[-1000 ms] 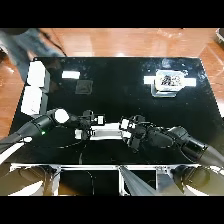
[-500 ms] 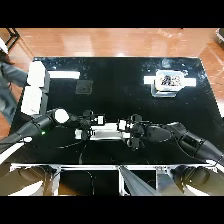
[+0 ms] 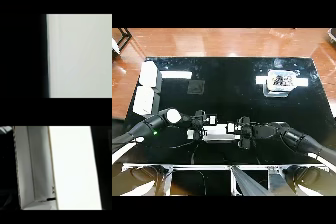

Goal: Fold the box and place the chain.

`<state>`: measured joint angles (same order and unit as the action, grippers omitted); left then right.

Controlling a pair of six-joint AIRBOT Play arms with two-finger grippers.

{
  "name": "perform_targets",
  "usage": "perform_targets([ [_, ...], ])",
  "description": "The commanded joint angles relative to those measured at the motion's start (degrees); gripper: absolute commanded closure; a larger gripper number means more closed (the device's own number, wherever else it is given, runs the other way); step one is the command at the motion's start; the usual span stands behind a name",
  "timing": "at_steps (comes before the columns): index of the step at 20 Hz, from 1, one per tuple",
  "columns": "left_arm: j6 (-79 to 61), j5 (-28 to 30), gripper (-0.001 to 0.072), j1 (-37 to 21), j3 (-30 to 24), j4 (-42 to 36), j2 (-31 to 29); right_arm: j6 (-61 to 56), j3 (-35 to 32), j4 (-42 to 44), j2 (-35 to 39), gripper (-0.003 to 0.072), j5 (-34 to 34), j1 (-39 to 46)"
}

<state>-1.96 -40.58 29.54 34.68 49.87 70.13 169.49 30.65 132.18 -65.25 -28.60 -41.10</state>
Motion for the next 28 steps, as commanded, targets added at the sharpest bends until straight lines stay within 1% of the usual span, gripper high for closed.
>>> perform_targets([
  [1, 0.0, 0.1, 0.0685, 0.0, 0.0, 0.0, 0.0, 1.7, 0.1, 1.5, -1.2, -0.0022, 0.0, 0.0],
  [11, 0.0, 0.1, 0.0685, 0.0, 0.0, 0.0, 0.0, 1.7, 0.1, 3.2, -4.2, -0.0022, 2.0, 0.0],
  [15, 0.0, 0.1, 0.0685, 0.0, 0.0, 0.0, 0.0, 1.7, 0.1, 3.2, -4.3, -0.0022, 3.4, 0.0],
  [28, 0.0, 0.1, 0.0685, 0.0, 0.0, 0.0, 0.0, 1.7, 0.0, 3.1, -5.3, -0.0022, 4.5, 0.0],
])
